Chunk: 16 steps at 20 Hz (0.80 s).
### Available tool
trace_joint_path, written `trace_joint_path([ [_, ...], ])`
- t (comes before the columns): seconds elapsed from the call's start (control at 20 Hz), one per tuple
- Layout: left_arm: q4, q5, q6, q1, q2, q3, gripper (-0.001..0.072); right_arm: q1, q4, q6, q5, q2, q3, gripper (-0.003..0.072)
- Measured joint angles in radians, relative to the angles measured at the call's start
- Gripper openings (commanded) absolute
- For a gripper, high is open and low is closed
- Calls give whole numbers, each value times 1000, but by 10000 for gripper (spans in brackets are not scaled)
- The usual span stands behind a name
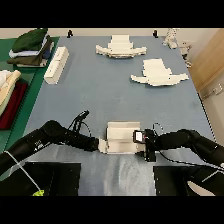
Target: Fold the box.
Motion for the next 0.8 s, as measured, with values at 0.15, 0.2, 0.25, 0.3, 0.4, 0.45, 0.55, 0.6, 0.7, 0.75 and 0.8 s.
trace_joint_path([
  [0.15,19,-18,-23,-17,0,46,47,0,0,0,0,0,0,505],
  [0.2,44,-32,-41,-20,0,64,279,0,0,0,0,0,0,505],
  [0.25,71,-41,-65,-23,0,79,360,0,0,0,0,0,0,505],
  [0.3,92,-51,-92,-23,0,92,361,0,0,0,0,0,0,505],
  [0.4,123,-64,-129,-25,0,113,361,0,0,0,0,0,0,505],
  [0.45,129,-68,-142,-26,0,119,360,0,0,0,0,0,0,505],
  [0.55,135,-73,-160,-27,0,127,361,0,0,0,0,0,0,505],
  [0.6,135,-72,-163,-28,0,130,361,0,0,0,0,0,0,505],
  [0.7,135,-68,-170,-28,-1,133,361,0,0,0,0,0,0,505],
  [0.75,129,-63,-174,-28,-1,134,362,0,0,0,0,0,0,505],
  [0.8,121,-60,-176,-28,-1,135,361,0,0,0,0,0,0,505],
])
